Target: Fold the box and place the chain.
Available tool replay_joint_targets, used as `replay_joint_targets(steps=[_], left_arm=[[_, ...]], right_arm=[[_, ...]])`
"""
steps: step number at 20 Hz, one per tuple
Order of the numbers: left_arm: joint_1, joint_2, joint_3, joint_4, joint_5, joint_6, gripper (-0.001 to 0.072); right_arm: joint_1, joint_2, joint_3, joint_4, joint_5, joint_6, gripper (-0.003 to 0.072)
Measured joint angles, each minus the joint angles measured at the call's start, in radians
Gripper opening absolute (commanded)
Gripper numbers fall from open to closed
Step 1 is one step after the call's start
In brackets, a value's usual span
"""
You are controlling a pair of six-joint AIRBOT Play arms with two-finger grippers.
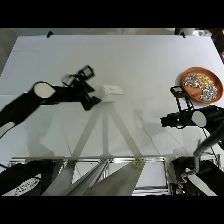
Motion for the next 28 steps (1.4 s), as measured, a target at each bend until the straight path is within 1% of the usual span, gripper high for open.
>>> replay_joint_targets(steps=[3,6,9,12,15,17,18,19,20,21,22,24,25,28], left_arm=[[0.160,0.090,0.000,0.236,-0.061,-0.286,0.0004],[0.301,0.125,-0.014,0.391,-0.142,-0.444,0.0004],[0.427,0.138,-0.061,0.463,-0.182,-0.537,0.0003],[0.530,0.143,-0.137,0.505,-0.208,-0.589,0.0004],[0.594,0.146,-0.198,0.575,-0.233,-0.652,0.0004],[0.617,0.147,-0.217,0.648,-0.257,-0.700,0.0004],[0.624,0.147,-0.224,0.693,-0.280,-0.722,0.0026],[0.629,0.147,-0.228,0.731,-0.296,-0.740,0.0133],[0.632,0.148,-0.231,0.762,-0.314,-0.756,0.0379],[0.634,0.148,-0.233,0.780,-0.332,-0.769,0.0578],[0.634,0.150,-0.235,0.789,-0.350,-0.777,0.0644],[0.622,0.165,-0.237,0.794,-0.363,-0.788,0.0652],[0.613,0.179,-0.237,0.793,-0.372,-0.792,0.0697],[0.575,0.255,-0.238,0.798,-0.385,-0.796,0.0698]], right_arm=[[0.000,-0.004,0.000,0.010,-0.061,0.016,0.0015],[-0.001,-0.006,0.000,0.013,-0.112,0.025,0.0015],[0.000,-0.006,0.000,0.016,-0.137,0.028,0.0015],[0.000,-0.006,0.000,0.016,-0.149,0.031,0.0015],[0.000,-0.006,0.000,0.016,-0.153,0.031,0.0015],[-0.001,-0.006,0.000,0.016,-0.156,0.031,0.0015],[0.000,-0.006,0.000,0.016,-0.156,0.031,0.0015],[0.000,-0.006,0.000,0.016,-0.157,0.031,0.0015],[0.000,-0.006,0.000,0.016,-0.157,0.031,0.0015],[0.000,-0.006,0.000,0.016,-0.157,0.031,0.0015],[0.000,-0.006,0.000,0.016,-0.158,0.031,0.0015],[0.000,-0.006,0.000,0.016,-0.158,0.031,0.0015],[0.000,-0.006,0.000,0.016,-0.158,0.031,0.0015],[0.000,-0.006,0.000,0.016,-0.158,0.031,0.0015]])
